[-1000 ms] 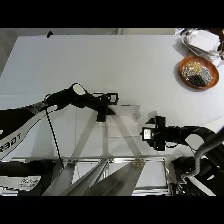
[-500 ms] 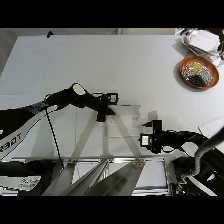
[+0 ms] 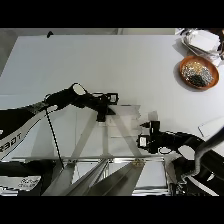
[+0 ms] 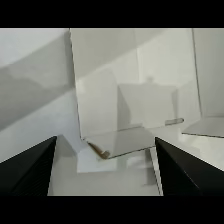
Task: Fold the box and place the chain.
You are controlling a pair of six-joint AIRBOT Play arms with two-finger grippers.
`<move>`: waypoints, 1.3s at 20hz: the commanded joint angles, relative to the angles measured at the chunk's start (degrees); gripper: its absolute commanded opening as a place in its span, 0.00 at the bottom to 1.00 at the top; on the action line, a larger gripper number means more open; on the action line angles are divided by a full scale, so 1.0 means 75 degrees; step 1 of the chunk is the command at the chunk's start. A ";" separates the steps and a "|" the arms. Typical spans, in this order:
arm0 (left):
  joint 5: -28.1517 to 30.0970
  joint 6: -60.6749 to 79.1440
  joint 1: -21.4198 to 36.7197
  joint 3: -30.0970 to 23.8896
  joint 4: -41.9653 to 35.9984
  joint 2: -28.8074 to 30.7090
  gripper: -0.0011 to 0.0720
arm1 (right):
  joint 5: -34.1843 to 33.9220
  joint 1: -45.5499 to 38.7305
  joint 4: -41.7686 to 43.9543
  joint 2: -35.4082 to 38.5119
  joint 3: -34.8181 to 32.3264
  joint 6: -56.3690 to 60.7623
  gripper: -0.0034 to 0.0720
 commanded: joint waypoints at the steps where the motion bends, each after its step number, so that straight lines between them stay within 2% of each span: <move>1: 0.0000 0.0000 -0.0006 -0.0003 0.0000 -0.0006 0.03 | -0.0516 0.0140 -0.0009 -0.0268 -0.0023 0.0277 0.97; 5: 0.0000 0.0000 -0.0006 -0.0003 0.0000 -0.0006 0.03 | -0.1154 0.0137 -0.0009 -0.0405 -0.0020 0.0277 0.96; 10: 0.0000 0.0000 -0.0006 -0.0003 0.0000 -0.0006 0.03 | -0.1247 0.0137 -0.0012 -0.0405 0.0079 0.0277 0.95; 16: 0.0000 0.0000 -0.0006 -0.0003 0.0000 -0.0006 0.03 | -0.1145 0.0026 0.0020 -0.0370 0.0254 0.0160 0.95; 22: 0.0000 0.0000 -0.0006 -0.0003 0.0000 -0.0006 0.03 | -0.0959 -0.0612 0.0000 -0.0393 0.0810 -0.0085 0.95; 26: 0.0000 0.0000 -0.0003 -0.0003 0.0000 -0.0006 0.03 | -0.0393 -0.0866 0.1081 -0.0749 0.0836 -0.0994 0.96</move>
